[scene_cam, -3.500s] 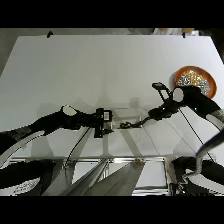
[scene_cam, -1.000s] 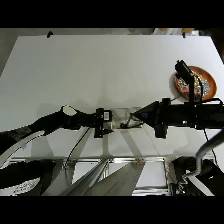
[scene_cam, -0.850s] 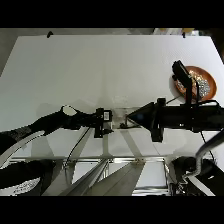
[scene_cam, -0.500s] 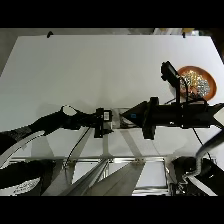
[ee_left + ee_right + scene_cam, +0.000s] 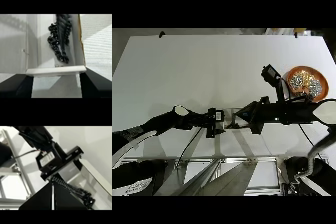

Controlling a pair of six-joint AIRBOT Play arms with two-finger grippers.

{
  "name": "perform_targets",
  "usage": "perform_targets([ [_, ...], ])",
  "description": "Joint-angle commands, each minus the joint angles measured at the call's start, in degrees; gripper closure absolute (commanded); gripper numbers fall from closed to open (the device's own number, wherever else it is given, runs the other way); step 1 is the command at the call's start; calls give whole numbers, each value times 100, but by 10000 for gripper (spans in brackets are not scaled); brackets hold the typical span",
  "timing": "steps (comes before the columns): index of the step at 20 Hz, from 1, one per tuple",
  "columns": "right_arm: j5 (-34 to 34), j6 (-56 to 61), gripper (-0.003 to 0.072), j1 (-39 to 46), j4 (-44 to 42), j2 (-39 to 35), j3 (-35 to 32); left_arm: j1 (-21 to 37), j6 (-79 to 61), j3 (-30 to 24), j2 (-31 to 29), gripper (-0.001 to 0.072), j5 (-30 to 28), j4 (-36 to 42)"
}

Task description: Fold the box and place the chain.

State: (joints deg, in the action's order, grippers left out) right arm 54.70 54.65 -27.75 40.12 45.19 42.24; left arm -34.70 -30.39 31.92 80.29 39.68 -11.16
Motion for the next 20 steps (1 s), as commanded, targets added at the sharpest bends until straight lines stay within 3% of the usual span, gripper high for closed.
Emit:
perform_targets([
  [1,9,74,667,-4,201,345,-118,-2,-2,0,-2,567,0,-2],
  [9,-254,-699,664,-376,-494,1532,-455,-2,-2,0,-2,567,-2,-2],
  [11,-538,-643,563,-420,-481,1650,-455,-2,-2,0,-2,567,0,-2],
  [13,-721,-516,540,-302,-439,1617,-450,-2,-2,0,-2,567,0,-2],
  [15,-494,-520,501,-72,-387,1451,-448,-2,-2,0,-2,567,-2,-2],
  [18,116,-629,518,474,413,914,-448,-2,-2,0,-2,567,0,-2],
  [20,492,-758,531,874,1504,553,-448,-2,-2,0,-2,567,0,-2],
])
